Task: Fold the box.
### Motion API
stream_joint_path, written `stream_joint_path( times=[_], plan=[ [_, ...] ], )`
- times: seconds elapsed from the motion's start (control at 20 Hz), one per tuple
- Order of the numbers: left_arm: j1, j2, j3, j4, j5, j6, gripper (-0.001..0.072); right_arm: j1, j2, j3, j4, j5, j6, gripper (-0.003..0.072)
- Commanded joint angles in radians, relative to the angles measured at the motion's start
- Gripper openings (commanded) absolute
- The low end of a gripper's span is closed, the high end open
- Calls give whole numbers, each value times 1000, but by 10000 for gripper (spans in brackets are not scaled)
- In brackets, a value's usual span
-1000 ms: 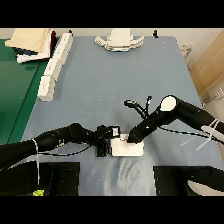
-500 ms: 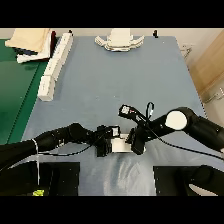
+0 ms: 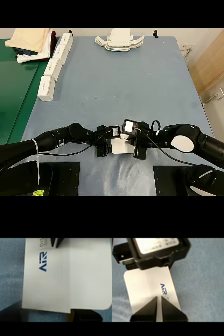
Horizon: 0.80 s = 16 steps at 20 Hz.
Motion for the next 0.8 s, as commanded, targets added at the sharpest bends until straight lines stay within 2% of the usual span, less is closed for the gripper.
stream_joint_path(
  times=[0.0,0.05,0.1,0.2,0.3,0.4,0.45,0.55,0.75],
  plan=[
    [-1,1,1,0,0,0,456,36,26,-26,-18,-39,-37,271],
    [-1,0,1,0,0,0,456,36,24,-26,-21,-39,-55,347],
    [-1,0,1,0,0,0,456,35,21,-26,-35,-45,-71,387],
    [-1,1,0,0,0,0,456,36,9,-26,-77,-48,-73,395],
    [-1,1,0,0,0,0,456,36,-12,-26,-103,-44,-73,465],
    [-1,0,0,0,0,0,456,36,-23,-26,-95,-42,-81,466],
    [-1,0,1,0,0,0,456,36,-24,-26,-86,-37,-89,495],
    [-1,0,1,0,0,0,456,36,-24,-26,-74,-26,-100,603],
    [-1,0,0,0,0,0,456,36,-29,-26,-78,-18,-107,603]
  ],
)
